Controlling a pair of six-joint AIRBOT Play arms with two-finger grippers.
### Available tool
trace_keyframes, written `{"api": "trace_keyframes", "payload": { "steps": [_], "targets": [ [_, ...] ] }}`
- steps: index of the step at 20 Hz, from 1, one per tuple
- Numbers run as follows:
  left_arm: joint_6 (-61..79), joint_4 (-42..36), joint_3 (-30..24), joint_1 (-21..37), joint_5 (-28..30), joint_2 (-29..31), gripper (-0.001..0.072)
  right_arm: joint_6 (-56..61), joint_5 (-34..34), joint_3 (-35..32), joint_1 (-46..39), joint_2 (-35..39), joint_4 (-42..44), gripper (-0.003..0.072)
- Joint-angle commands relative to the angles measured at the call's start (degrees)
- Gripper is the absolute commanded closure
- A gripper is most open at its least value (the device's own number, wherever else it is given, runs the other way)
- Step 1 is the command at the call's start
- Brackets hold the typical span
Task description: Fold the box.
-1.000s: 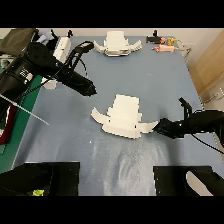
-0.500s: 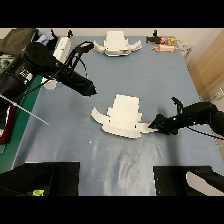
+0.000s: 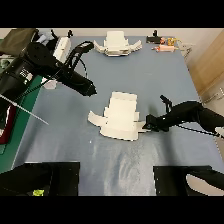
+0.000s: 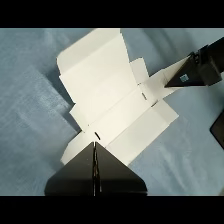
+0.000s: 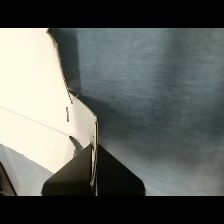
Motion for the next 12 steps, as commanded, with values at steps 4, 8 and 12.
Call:
{"api": "trace_keyframes", "payload": {
  "steps": [4,8,12],
  "targets": [
    [0.0,-2.1,0.0,0.0,2.7,0.0,0.0695,-1.9,-2.6,0.4,5.5,0.5,-0.1,0.0685],
    [-2.0,-1.0,0.0,1.9,0.3,-0.7,0.0692,-1.7,-4.3,-0.3,9.0,5.4,-0.9,0.0685],
    [-2.1,-3.0,-1.7,11.6,-10.0,-3.8,0.0377,-1.7,-1.4,-4.5,10.6,12.3,-2.0,0.0685]
  ]
}}
